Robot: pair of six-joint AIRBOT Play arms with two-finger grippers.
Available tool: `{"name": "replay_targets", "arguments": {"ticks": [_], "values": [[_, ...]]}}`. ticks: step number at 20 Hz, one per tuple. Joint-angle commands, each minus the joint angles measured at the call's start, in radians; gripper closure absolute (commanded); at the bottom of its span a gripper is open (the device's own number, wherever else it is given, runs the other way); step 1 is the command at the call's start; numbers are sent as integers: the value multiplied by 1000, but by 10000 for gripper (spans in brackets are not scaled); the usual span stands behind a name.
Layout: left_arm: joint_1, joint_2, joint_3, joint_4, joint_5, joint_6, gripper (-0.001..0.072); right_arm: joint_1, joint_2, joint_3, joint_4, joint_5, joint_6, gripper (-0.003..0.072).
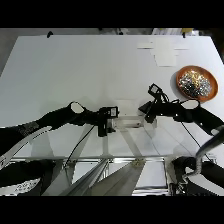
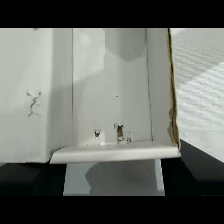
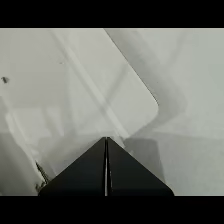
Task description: Fold the box and place the chain.
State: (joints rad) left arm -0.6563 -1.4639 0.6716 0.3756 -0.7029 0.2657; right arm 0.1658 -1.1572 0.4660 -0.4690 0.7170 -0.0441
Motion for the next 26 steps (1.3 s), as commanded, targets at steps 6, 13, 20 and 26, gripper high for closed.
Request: {"name": "replay_targets", "arguments": {"ticks": [6, 13, 20, 26], "values": [[0, 2, 0, -1, 3, -2, 501, 27, 317, 27, -389, 56, 97, 668], [0, 2, 0, -1, -1, -2, 501, 27, 299, 2, -568, 133, 24, 438], [0, 2, 0, -1, -4, -2, 501, 29, 187, 1, -409, 190, -243, 467], [0, 2, 0, -1, -4, -2, 501, 29, 90, 1, -404, 208, -272, 528]]}}
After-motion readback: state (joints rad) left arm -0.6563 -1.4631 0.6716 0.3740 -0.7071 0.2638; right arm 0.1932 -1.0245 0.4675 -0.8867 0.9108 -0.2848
